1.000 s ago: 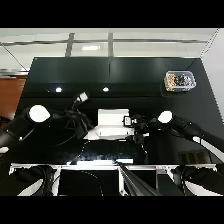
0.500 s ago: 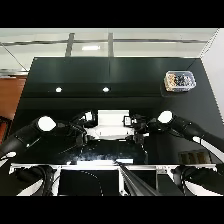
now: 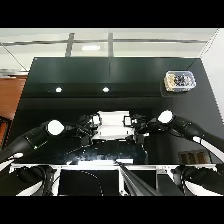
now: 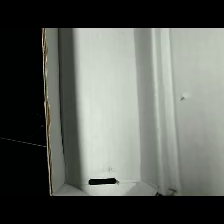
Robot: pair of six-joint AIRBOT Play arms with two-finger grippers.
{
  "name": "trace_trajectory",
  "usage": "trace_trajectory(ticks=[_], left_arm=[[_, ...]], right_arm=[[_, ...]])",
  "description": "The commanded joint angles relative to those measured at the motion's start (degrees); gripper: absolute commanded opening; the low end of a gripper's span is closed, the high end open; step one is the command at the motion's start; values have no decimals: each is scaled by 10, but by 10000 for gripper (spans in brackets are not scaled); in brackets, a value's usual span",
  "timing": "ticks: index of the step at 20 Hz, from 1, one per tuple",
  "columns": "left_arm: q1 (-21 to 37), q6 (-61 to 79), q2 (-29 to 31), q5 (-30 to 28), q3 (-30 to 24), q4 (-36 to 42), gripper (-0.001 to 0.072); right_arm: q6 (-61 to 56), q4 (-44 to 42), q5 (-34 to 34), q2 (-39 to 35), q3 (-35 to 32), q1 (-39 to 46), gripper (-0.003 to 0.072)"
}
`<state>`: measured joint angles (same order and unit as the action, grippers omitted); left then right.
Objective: Fold the box and place the chain.
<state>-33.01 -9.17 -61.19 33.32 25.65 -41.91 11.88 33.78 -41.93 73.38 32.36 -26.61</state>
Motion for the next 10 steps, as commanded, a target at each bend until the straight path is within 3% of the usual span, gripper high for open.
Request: trace_trajectory(ticks=[1, 4, 10], left_arm=[[-8, 2, -3, 14, 0, 56, 137], [-12, 2, -16, -19, 0, 97, 138], [-13, 2, -23, -21, 0, 94, 160]], right_arm=[[-1, -1, 1, 0, 0, -1, 158], [-1, -1, 1, 0, 0, -1, 159], [-1, -1, 1, 0, 0, -1, 158]])
